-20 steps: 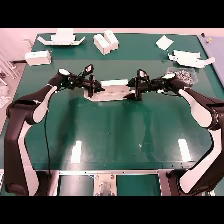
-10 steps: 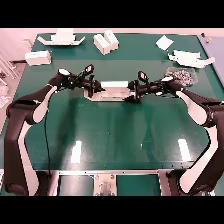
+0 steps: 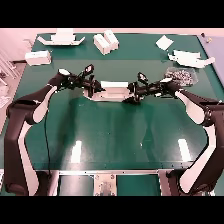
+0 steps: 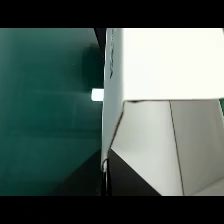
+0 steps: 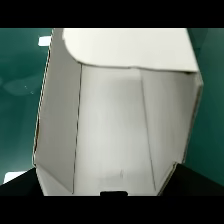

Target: Fold the box and place the chain.

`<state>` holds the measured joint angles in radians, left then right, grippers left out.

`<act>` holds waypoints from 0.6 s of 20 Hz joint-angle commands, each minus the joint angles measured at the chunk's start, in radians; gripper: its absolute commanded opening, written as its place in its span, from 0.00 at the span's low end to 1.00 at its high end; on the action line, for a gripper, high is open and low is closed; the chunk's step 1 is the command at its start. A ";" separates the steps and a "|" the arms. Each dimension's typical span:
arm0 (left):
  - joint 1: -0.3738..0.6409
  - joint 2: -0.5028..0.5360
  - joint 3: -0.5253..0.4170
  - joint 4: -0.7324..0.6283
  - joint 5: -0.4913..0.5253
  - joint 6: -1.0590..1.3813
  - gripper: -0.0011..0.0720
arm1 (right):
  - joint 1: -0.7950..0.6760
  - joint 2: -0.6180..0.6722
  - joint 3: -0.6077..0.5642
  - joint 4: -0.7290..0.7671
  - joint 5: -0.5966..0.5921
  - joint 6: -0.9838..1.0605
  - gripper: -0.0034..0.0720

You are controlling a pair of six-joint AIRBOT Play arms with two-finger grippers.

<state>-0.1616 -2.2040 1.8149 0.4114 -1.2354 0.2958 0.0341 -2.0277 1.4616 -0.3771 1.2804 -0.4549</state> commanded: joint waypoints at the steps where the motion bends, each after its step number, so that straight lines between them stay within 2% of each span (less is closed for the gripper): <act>1: 0.000 0.000 0.000 0.000 0.002 0.000 0.05 | 0.015 -0.003 0.012 0.003 0.002 -0.002 0.99; 12: 0.000 0.000 0.000 0.000 0.001 0.000 0.05 | 0.026 -0.024 0.044 -0.058 -0.015 0.018 0.98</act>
<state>-0.1616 -2.2040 1.8149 0.4110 -1.2346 0.2958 0.0597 -2.0510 1.4998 -0.4133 1.2675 -0.4446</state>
